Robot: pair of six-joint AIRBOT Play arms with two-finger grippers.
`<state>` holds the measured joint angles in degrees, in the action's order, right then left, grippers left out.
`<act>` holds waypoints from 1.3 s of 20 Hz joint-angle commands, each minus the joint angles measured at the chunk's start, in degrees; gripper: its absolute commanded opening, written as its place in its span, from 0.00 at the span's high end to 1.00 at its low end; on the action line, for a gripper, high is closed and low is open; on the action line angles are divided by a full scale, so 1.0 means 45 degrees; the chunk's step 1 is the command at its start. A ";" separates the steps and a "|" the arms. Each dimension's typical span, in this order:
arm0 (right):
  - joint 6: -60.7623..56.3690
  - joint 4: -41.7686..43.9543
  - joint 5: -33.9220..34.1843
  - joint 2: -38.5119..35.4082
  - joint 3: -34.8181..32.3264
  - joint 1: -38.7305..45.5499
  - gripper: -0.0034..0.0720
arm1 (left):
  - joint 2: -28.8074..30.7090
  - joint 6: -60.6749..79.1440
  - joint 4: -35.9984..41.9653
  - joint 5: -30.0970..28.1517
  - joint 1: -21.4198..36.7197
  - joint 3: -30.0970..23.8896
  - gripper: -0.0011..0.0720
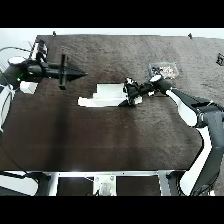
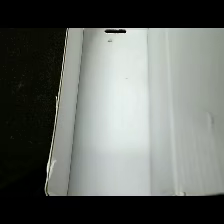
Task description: Fold the box and place the chain.
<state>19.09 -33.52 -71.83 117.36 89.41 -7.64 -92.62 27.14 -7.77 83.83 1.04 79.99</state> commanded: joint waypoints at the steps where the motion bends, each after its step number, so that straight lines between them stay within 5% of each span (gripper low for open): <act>1: 0.0000 0.0000 -0.0005 0.0005 0.0005 -0.0010 0.21 | 0.0155 -0.0029 -0.0262 -0.2025 -0.0952 -0.1156 0.96; 12: 0.0000 0.0000 -0.0005 0.0005 0.0005 -0.0010 0.21 | -0.1914 0.0413 -0.0369 -0.5207 -0.2701 -0.1311 0.96; 20: 0.0000 0.0000 0.0000 0.0005 0.0005 -0.0010 0.21 | -0.3186 0.0471 -0.0369 -0.6781 -0.2701 0.0704 0.96; 26: 0.0000 0.0000 -0.0005 0.0005 0.0005 -0.0010 0.21 | -0.3322 -0.0039 -0.0534 -0.7533 -0.2701 0.0903 0.96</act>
